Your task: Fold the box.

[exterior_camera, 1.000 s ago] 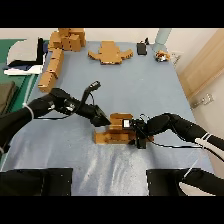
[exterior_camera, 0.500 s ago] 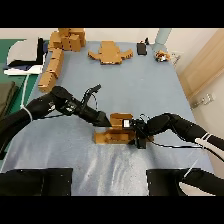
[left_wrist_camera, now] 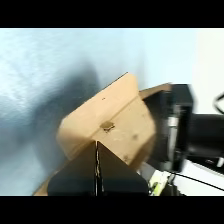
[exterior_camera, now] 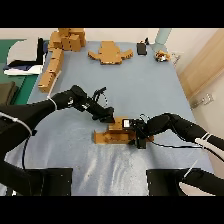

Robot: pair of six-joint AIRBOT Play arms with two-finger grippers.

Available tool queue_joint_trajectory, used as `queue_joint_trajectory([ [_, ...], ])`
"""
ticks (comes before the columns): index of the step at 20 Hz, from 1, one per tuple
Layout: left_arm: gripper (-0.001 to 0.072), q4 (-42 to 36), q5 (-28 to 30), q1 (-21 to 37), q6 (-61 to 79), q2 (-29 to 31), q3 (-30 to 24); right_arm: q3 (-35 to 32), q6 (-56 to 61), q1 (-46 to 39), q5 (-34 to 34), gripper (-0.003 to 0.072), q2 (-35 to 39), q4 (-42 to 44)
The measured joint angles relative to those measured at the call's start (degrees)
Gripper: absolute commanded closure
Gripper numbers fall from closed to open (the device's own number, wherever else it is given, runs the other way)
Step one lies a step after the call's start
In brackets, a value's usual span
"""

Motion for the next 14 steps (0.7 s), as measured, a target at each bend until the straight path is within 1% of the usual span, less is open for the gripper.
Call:
queue_joint_trajectory([
  [4, 0.0698, 3.87, 0.5, -0.68, -3.06, -1.77, 1.16, 0.0, 0.02, 0.0, -0.02, 0.0254, 0.0, 0.02],
  [9, 0.0697, 5.25, 0.87, -0.87, -4.92, -2.43, 1.73, 0.0, 0.0, 0.0, -0.02, 0.0255, 0.0, 0.02],
  [12, 0.0697, 5.55, 0.98, -0.66, -4.55, -2.01, 3.23, 0.0, 0.0, 0.0, -0.02, 0.0254, 0.0, 0.0],
  [14, 0.0698, 5.35, 1.01, 0.0, -3.54, -0.31, 4.35, 0.0, 0.0, 0.0, -0.02, 0.0255, 0.0, 0.0],
])
